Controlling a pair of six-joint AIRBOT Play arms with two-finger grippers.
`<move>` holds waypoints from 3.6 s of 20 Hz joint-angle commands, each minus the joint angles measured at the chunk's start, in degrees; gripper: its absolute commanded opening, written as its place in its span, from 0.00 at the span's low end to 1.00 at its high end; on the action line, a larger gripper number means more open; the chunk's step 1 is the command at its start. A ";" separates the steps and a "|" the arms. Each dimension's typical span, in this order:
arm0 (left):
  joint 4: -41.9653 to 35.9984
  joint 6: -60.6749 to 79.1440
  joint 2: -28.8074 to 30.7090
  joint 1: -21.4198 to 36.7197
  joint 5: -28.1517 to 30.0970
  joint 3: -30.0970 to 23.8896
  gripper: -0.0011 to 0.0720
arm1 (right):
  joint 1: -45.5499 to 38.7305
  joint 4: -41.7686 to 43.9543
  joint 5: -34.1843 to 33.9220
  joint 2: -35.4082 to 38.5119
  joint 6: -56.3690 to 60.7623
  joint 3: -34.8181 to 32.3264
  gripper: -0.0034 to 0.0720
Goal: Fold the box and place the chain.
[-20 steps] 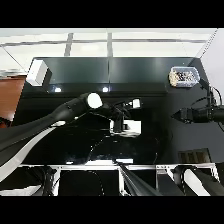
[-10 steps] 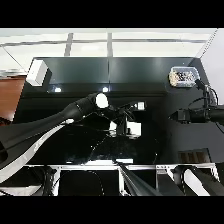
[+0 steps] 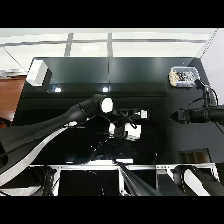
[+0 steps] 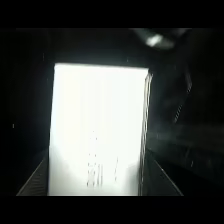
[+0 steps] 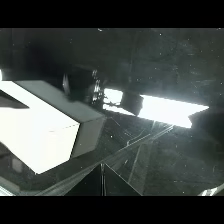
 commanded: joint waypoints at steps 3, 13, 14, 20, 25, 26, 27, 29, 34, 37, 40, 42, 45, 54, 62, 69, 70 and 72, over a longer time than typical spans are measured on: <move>11.65 -13.46 1.77 1.20 -9.09 5.29 0.41 | 0.04 0.00 0.00 0.04 0.04 0.00 0.07; 28.68 -49.44 15.67 41.40 -14.38 6.34 0.41 | 0.04 0.02 0.22 0.04 0.20 0.00 0.07; 28.68 -51.80 15.26 46.97 -12.33 5.99 0.41 | 0.04 0.04 0.20 0.04 0.48 0.00 0.07; 20.81 -50.73 10.03 70.12 -8.52 5.84 0.41 | 0.04 0.04 -0.37 0.04 0.57 0.00 0.07; 19.82 -37.53 4.98 72.19 -1.81 5.86 0.41 | 0.04 0.15 -1.42 0.04 0.57 0.00 0.07; 19.82 -37.31 3.61 72.19 -0.15 5.86 0.41 | 0.04 0.37 -1.46 0.04 0.57 0.00 0.07; 19.82 -37.16 2.23 72.22 1.09 5.92 0.41 | 0.04 0.48 -1.53 0.04 0.57 0.00 0.07; 19.85 -35.76 -0.55 72.22 2.54 6.43 0.41 | 0.04 0.48 -1.81 0.04 0.57 0.00 0.07; 17.49 -37.05 -6.14 71.10 4.76 11.98 0.43 | 0.04 0.70 -3.43 0.04 2.12 0.00 0.07; 20.09 -42.60 -6.05 70.42 3.76 18.86 0.99 | 0.07 1.55 -3.26 0.04 2.21 0.00 0.07; 21.16 -49.24 -6.05 69.83 -6.78 32.30 0.98 | 0.07 1.53 -3.34 0.04 2.01 0.00 0.07; 20.83 -52.83 -6.05 69.44 -16.35 40.83 0.48 | 0.44 1.77 -4.09 0.04 0.81 0.00 0.07; 13.62 -62.84 -4.63 69.24 -30.18 46.14 0.05 | 4.90 3.02 -8.55 0.04 -0.20 0.02 0.07; 10.12 -58.60 32.20 49.16 -1.33 -6.45 0.05 | 14.19 -2.36 -22.16 0.04 -0.35 0.04 0.07; 10.64 -58.97 48.85 45.40 6.34 -32.41 0.05 | 14.21 -7.04 -22.67 0.04 -0.35 0.04 0.07; 10.64 -58.99 48.81 45.38 6.25 -32.41 0.05 | 14.19 -7.04 -22.67 0.04 -0.35 0.04 0.07; 10.64 -58.99 48.81 45.38 6.25 -32.41 0.05 | 14.19 -7.04 -22.67 0.04 -0.35 0.04 0.07; 10.62 -58.99 48.81 45.38 6.25 -32.41 0.05 | 14.21 -7.04 -22.67 0.04 -0.35 0.04 0.07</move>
